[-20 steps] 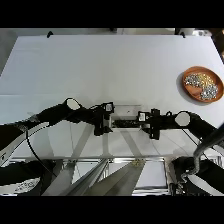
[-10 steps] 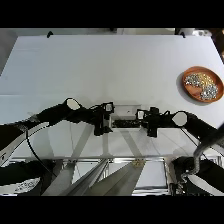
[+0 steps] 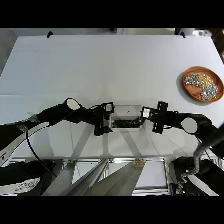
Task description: Fold the box and place the chain.
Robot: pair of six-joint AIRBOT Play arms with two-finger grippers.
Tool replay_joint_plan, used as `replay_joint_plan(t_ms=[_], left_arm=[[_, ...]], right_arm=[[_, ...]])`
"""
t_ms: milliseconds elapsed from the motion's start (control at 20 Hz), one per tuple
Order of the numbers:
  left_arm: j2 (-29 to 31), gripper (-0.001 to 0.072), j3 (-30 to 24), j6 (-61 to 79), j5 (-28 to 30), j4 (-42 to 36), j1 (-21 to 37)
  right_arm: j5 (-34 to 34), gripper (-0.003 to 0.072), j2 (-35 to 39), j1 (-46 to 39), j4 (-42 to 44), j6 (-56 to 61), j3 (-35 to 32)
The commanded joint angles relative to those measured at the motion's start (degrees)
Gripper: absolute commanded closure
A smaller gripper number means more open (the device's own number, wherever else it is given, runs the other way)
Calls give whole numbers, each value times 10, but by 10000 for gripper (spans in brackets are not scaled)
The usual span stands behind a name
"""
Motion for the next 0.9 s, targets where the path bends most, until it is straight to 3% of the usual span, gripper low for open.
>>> replay_joint_plan(t_ms=[0, 200, 500, 700, 850], left_arm=[[0, 419, 0, 0, 0, 0, 0], [0, 419, 0, 0, 0, 0, 0], [0, 419, 0, 0, 0, 0, 0], [0, 419, 0, 0, 0, 0, 0], [0, 419, 0, 0, 0, 0, 0]], right_arm=[[4, 671, 67, 1, -45, 46, 0], [12, 672, 162, 1, -31, 76, 0], [14, 672, 307, 1, 160, 72, 2], [26, 671, 328, 1, 278, 54, 2], [31, 671, 327, 1, 403, -23, 2]])
